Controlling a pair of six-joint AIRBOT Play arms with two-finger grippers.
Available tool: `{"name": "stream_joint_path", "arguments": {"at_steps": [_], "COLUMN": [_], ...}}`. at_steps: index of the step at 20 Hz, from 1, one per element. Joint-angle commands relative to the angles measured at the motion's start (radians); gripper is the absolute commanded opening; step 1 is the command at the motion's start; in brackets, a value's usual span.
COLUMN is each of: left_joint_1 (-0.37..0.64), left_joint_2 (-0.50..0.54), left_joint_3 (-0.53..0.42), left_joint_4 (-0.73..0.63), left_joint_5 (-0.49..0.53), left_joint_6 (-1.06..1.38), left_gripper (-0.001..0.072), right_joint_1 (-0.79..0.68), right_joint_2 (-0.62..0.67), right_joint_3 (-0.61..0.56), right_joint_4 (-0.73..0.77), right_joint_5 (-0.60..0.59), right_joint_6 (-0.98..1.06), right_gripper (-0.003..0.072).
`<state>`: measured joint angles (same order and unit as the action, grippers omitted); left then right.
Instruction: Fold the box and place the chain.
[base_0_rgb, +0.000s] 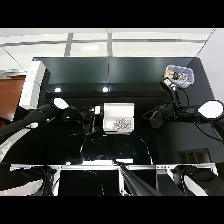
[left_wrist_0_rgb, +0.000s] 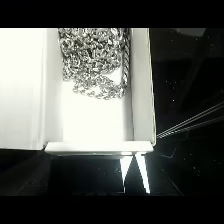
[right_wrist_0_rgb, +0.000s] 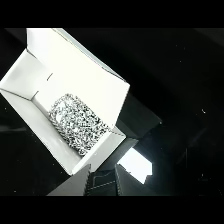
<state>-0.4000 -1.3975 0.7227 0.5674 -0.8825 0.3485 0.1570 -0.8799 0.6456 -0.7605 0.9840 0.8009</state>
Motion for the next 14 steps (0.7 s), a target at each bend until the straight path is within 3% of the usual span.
{"name": "stream_joint_path", "arguments": {"at_steps": [1,14], "left_joint_1": [-0.014,-0.063], "left_joint_2": [-0.002,-0.002], "left_joint_3": [0.002,0.002], "left_joint_4": [0.000,-0.003], "left_joint_5": [0.000,0.061], "left_joint_6": [-0.002,-0.045], "left_gripper": [0.0714,0.0677], "right_joint_1": [0.001,0.001], "right_joint_2": [-0.001,-0.002], "right_joint_3": [-0.001,-0.001], "right_joint_4": [0.000,0.000], "right_joint_5": [-0.003,-0.033], "right_joint_6": [0.000,0.000], "right_gripper": [0.0191,0.0191]}}
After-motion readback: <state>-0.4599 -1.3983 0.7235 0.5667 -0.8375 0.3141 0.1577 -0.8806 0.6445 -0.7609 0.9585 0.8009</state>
